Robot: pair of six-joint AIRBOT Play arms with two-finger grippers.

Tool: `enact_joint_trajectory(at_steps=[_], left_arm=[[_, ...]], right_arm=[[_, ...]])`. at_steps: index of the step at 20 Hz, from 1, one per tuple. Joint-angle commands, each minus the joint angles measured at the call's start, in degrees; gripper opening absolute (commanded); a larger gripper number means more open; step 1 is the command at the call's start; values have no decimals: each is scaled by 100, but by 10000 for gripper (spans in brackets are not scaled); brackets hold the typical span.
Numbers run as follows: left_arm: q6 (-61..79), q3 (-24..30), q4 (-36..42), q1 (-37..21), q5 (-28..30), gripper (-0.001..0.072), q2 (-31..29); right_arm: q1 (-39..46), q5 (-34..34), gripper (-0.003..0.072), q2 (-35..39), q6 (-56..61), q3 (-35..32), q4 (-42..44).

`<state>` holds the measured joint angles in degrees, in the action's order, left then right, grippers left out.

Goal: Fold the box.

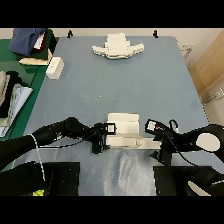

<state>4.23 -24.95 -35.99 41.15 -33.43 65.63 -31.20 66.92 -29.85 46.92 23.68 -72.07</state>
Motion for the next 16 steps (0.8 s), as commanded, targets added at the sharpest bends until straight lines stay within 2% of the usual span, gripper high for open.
enact_joint_trajectory(at_steps=[1, 6, 11, 12, 13, 14, 16], left_arm=[[2, 0, 0, -4, -4, 412, 2], [2, 0, 0, -4, -4, 412, 2], [0, 0, 0, -4, -7, 412, 2], [2, 0, 0, -4, -9, 412, 2], [2, 0, 0, -4, -9, 412, 2], [0, 0, -2, -4, -7, 412, 2], [0, 0, -2, -4, -9, 412, 2]], right_arm=[[0, -881, 718, -17, -1005, -313, -197], [-247, -1823, 712, -350, -1823, -317, 59], [-542, -1908, 687, -664, -2103, -326, 334], [-597, -1963, 645, -688, -2111, -323, 328], [-632, -2011, 645, -710, -2114, -326, 332], [-638, -2046, 609, -739, -2159, -323, 345], [-638, -2048, 456, -778, -2216, -323, 361]])
